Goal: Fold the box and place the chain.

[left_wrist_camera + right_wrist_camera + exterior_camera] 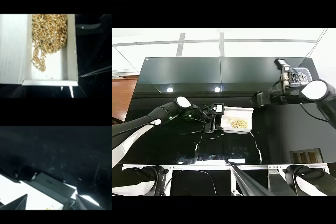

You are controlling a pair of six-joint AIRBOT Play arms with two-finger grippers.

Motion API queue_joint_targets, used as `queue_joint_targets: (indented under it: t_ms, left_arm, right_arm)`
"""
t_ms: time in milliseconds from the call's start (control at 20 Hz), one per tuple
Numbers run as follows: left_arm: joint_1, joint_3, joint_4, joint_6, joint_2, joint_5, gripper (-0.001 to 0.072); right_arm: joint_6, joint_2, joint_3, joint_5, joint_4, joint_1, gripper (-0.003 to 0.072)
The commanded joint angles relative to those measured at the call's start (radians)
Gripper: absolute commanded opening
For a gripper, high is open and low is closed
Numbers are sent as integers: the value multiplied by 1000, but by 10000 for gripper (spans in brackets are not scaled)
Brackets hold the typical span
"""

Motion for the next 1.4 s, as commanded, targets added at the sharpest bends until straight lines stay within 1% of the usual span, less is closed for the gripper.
queue_joint_targets:
  t_ms: [0, 200, 350, 500, 600, 700, 950, 1000, 1050, 1100, 1150, 1250, 1300, 1350]
  left_arm:
    - [0, 1, 0, -6, 0, 5, 334]
    - [0, 1, 7, -31, 0, 8, 333]
    - [0, 1, 7, -30, 0, 13, 333]
    - [0, 1, 7, -30, 0, 13, 334]
    - [-1, 1, 7, -30, 0, 13, 334]
    - [-1, 1, 7, -30, 0, 13, 334]
    - [-1, 1, 7, -30, 0, 13, 334]
    - [-1, 1, 7, -30, 0, 13, 334]
    - [-1, 1, 7, -30, 0, 13, 334]
    - [-1, 1, 7, -30, 0, 13, 334]
    - [-1, 1, 7, -30, 0, 13, 334]
    - [-1, 1, 7, -30, 0, 13, 333]
    - [-1, 1, 7, -30, 0, 13, 334]
    - [-1, 1, 7, -30, 0, 13, 334]
  right_arm:
    - [-282, -117, -1, 27, 146, 1, 682]
    - [-566, -130, -1, 113, 152, 1, 683]
    - [-702, -130, -1, 141, 158, 2, 682]
    - [-864, -130, -1, 206, 158, 29, 682]
    - [-909, -130, -1, 210, 135, 61, 682]
    - [-915, -133, -2, 172, 98, 90, 682]
    - [-915, -134, -4, 147, 94, 130, 681]
    - [-914, -133, -4, 147, 92, 131, 657]
    - [-914, -133, -4, 149, 88, 131, 587]
    - [-914, -133, -4, 152, 87, 131, 586]
    - [-914, -133, -4, 156, 88, 132, 505]
    - [-914, -133, -6, 161, 88, 132, 459]
    - [-914, -133, -6, 172, 87, 132, 286]
    - [-914, -133, -6, 182, 87, 132, 241]
